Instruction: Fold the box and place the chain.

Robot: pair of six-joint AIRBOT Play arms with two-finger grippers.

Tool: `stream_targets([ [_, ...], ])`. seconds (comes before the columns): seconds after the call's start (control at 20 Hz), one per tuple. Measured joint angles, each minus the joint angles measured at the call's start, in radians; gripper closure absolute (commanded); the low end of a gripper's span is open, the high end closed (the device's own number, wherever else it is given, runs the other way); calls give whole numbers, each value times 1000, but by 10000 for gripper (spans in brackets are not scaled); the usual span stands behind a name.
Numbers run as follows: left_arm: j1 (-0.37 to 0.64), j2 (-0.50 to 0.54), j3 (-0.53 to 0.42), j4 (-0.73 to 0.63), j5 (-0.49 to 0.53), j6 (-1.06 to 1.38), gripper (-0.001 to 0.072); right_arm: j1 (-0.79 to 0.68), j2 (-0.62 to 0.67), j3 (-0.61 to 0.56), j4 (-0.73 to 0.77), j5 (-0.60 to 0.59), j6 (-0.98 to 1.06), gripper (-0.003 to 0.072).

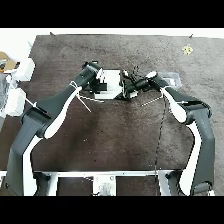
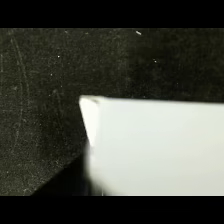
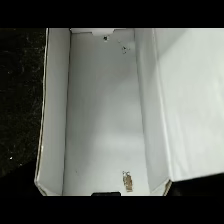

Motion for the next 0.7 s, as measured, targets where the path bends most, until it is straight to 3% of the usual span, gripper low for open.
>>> stream_targets([
  [0.5,0,-1,0,1,-1,-18,695,0,0,0,0,0,1,241],
  [0.55,0,-1,0,1,2,-15,565,0,0,0,0,0,1,242],
  [0.6,0,-2,0,5,3,-13,244,0,0,0,1,0,3,242],
  [0.65,0,-2,0,6,5,0,62,0,0,0,1,0,2,242],
  [0.7,2,-1,0,5,11,25,38,0,0,0,1,0,3,242],
])
